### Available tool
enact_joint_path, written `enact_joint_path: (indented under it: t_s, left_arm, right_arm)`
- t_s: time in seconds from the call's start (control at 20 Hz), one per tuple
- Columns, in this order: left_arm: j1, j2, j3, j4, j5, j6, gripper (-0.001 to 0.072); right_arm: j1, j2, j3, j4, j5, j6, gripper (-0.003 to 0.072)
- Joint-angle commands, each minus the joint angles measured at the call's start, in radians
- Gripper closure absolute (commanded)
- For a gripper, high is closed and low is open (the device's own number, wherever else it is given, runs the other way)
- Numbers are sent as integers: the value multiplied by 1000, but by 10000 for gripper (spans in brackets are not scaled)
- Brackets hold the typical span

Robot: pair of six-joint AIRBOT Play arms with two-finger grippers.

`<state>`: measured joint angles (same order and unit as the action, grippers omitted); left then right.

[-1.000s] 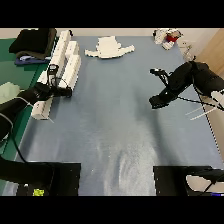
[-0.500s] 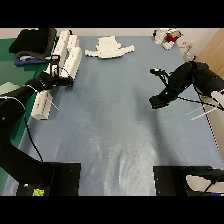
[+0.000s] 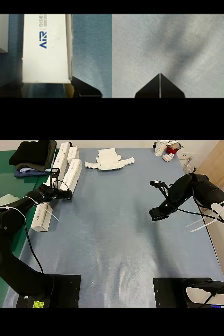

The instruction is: Fold the box.

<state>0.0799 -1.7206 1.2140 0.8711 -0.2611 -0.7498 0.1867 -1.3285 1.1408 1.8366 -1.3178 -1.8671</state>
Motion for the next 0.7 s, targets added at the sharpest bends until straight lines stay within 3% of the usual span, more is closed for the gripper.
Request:
enact_joint_path:
  t_s: [0.0, 0.65]
  left_arm:
    - [1, -2, 1, 4, -3, 1, 239]
    - [1, -5, 1, 5, -12, 1, 238]
  right_arm:
    - [0, 0, 1, 0, 0, 0, 669]
    - [0, 0, 1, 0, 0, 0, 669]
